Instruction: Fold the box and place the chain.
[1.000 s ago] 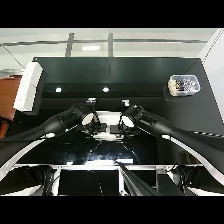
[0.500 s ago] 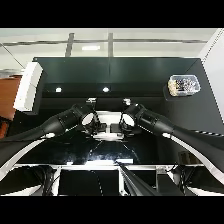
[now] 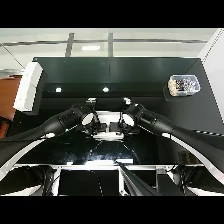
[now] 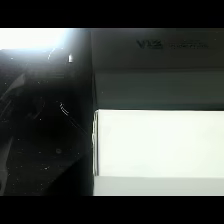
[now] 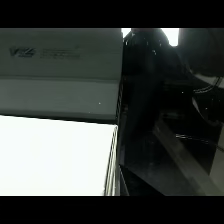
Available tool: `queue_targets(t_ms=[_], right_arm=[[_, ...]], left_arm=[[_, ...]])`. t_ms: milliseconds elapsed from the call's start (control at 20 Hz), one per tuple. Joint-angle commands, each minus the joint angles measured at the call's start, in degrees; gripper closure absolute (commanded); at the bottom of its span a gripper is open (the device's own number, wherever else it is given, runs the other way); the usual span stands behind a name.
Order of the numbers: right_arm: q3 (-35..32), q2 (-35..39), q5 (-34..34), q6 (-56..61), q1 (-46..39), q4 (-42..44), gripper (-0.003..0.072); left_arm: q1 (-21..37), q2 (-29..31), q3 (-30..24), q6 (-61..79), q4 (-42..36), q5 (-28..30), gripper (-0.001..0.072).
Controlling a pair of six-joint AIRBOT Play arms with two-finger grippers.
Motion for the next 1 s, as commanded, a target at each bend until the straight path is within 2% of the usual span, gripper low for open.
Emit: queue_targets(t_ms=[0, 300, 350, 500, 550, 800, 850, 900, 950], right_arm=[[0.07, -0.39, 0.24, 0.15, 0.0, -0.15, 0.0441], [0.07, -0.72, 0.33, 0.13, 0.0, 0.04, 0.0443], [0.07, -0.72, 0.35, 0.13, 0.0, 0.07, 0.0555], [0.07, -0.72, 0.35, 0.15, 0.0, 0.7, 0.0563], [0.07, -0.72, 0.35, 0.13, 0.0, 0.7, 0.0652], [0.07, -0.72, 0.28, 0.13, 0.0, 1.2, 0.065], [0.09, -0.7, 0.28, 0.13, 0.0, 1.33, 0.0485], [0.09, -0.68, 0.61, 0.13, -0.15, 1.6, 0.0272], [0.09, -0.52, 0.94, 0.07, -0.37, 1.62, 0.017]], left_arm=[[-0.04, -0.04, 0.0, 0.0, 0.0, -0.02, 0.0678], [-0.04, -0.04, 0.0, 0.0, 0.0, 0.0, 0.0678], [-0.04, -0.04, 0.0, 0.0, 0.0, 0.0, 0.0678], [-0.04, -0.04, 0.0, -0.02, 0.0, 0.0, 0.0678], [-0.04, -0.04, 0.0, -0.02, 0.0, 0.0, 0.0678], [-0.04, -0.04, 0.0, -0.02, 0.0, 0.0, 0.0679], [-0.04, -0.04, 0.0, -0.02, 0.0, 0.0, 0.0678], [-0.04, -0.04, 0.0, -0.02, 0.0, 0.0, 0.0678], [-0.04, -0.04, 0.0, -0.02, 0.0, 0.02, 0.0678]])
